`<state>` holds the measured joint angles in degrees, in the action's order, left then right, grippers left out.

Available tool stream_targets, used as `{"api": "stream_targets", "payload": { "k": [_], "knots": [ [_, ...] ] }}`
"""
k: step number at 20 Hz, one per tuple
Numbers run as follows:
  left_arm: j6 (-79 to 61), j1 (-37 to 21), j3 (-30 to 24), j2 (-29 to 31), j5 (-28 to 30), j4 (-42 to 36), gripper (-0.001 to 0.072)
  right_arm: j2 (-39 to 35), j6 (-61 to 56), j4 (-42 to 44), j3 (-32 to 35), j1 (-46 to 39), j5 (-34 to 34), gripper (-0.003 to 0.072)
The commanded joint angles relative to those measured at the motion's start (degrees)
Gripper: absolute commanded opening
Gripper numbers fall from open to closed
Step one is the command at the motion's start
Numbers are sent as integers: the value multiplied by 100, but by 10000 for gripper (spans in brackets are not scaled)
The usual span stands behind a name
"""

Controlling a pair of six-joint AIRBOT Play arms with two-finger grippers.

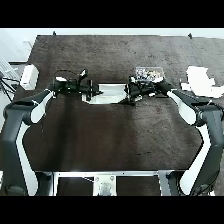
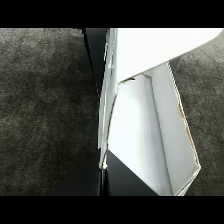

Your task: Fold the box and place the chain.

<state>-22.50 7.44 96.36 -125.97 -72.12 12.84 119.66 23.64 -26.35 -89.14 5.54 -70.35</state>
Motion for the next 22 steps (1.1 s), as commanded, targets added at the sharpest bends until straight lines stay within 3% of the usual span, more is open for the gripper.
{"api": "stream_targets", "payload": {
  "k": [1, 9, 10, 11, 13, 18, 22],
  "knots": [
    [2, 0, -2, -2, -114, -81, 21, 4, -2, 0, 0, 4, -2, 496],
    [-2, 0, 0, 2, -186, -175, 39, 4, 0, 0, 0, 4, -2, 496],
    [-4, 0, 31, 2, -249, -175, 332, 4, -2, 0, 0, 4, -2, 496],
    [-4, 0, 46, 2, -297, -225, 494, 4, -2, 0, 0, 4, -2, 496],
    [-2, -7, 46, 9, -365, -442, 398, 4, 0, 0, 0, 4, -2, 496],
    [-2, -109, 46, 164, -938, -448, 398, 4, 0, 0, 0, 4, -2, 496],
    [-4, -632, 46, 577, -1790, -450, 396, 4, 0, 0, 0, 4, -2, 496]
  ]
}}
